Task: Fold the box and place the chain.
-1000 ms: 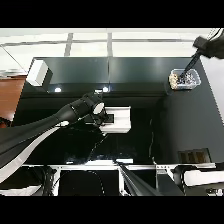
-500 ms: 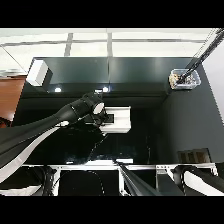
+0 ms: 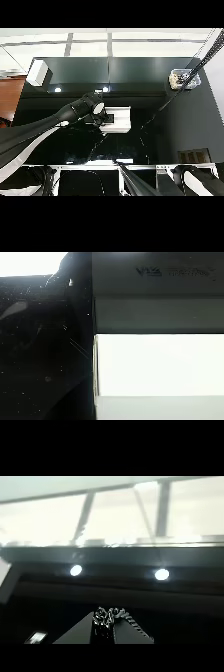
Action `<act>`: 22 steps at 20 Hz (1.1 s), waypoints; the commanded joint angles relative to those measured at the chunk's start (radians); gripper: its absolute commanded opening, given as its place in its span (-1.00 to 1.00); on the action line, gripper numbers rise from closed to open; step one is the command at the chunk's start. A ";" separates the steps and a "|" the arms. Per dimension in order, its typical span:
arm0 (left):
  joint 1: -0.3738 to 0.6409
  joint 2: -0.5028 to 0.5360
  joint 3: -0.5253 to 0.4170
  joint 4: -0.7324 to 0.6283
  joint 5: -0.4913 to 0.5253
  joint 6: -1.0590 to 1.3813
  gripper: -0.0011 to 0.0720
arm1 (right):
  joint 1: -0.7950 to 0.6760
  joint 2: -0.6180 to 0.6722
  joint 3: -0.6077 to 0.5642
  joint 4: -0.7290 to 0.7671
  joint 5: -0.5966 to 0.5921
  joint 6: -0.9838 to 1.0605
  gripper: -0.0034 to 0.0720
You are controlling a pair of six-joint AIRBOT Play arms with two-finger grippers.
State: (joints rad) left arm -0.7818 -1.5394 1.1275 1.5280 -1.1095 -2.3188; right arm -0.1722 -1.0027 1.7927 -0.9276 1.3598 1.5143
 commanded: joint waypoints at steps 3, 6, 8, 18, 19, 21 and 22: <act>0.000 0.000 0.000 0.000 0.001 0.000 -0.89 | 0.091 0.010 -0.018 0.111 0.100 -0.033 -0.88; 0.000 0.000 0.000 0.000 0.001 0.000 -0.89 | 0.174 0.009 -0.048 0.112 0.118 -0.035 -0.88; 0.000 0.000 0.000 0.000 0.001 0.000 -0.89 | 0.219 0.009 -0.050 0.113 0.121 -0.035 -0.88; 0.000 0.000 0.000 0.000 0.001 0.000 -0.89 | 0.373 -0.055 -0.061 0.134 0.120 -0.059 -0.88; 0.000 0.000 0.000 0.000 0.001 0.000 -0.89 | 0.387 -0.063 -0.083 0.135 0.116 -0.065 -0.88; 0.000 0.000 0.000 0.000 0.000 0.000 -0.89 | 0.396 -0.067 -0.156 0.159 0.110 -0.083 -0.88; 0.000 0.000 0.000 0.000 0.000 0.000 -0.89 | 0.396 -0.067 -0.200 0.180 0.104 -0.099 -0.88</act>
State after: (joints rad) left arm -0.7818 -1.5394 1.1275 1.5280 -1.1088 -2.3184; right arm 0.2031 -1.0584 1.6691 -0.7845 1.4723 1.4460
